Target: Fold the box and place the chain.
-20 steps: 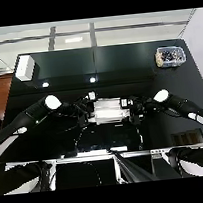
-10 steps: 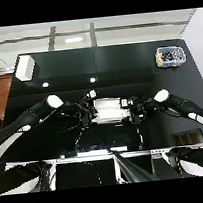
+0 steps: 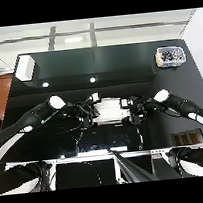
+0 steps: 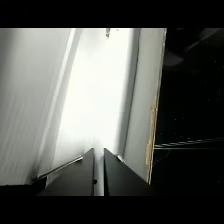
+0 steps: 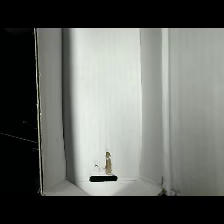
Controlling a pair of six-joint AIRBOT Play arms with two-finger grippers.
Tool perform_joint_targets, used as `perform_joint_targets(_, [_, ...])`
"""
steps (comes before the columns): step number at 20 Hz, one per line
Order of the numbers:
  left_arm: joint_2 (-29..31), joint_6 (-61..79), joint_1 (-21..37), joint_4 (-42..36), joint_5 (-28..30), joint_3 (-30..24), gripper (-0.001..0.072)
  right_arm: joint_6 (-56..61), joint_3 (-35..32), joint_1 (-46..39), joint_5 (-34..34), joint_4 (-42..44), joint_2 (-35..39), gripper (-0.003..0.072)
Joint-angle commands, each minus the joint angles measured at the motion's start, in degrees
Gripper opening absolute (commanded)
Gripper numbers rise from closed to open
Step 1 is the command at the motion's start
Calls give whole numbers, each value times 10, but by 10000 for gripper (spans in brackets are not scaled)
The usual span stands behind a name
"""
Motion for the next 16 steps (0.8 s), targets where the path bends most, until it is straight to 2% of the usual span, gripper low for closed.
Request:
perform_joint_targets(1, [0, 5, -3, -1, 10, 0, 316, 0, 0, 0, 0, 0, 0, 479])
perform_joint_targets(2, [2, 3, -1, 3, 10, 0, 299, 0, 0, 0, 0, 0, 0, 479])
perform_joint_targets(3, [8, 3, 5, 14, 9, 1, 17, 0, 0, 0, 0, 0, 0, 478])
perform_joint_targets(6, [56, -121, 26, 19, 10, 5, 25, 0, 0, 0, 0, 0, 0, 478])
perform_joint_targets(9, [134, -167, 57, 95, 10, 5, 25, 0, 0, 0, 0, 0, 0, 478])
perform_joint_targets(12, [196, -368, 125, 193, 0, 5, 26, 0, 0, 0, 0, 0, 0, 478])
perform_joint_targets(14, [210, -503, 188, 234, -39, 5, 26, 0, 0, 0, 0, 0, 0, 479])
perform_joint_targets(16, [198, -658, 253, 238, -105, -3, 26, 0, 0, 0, 0, 0, 0, 479])
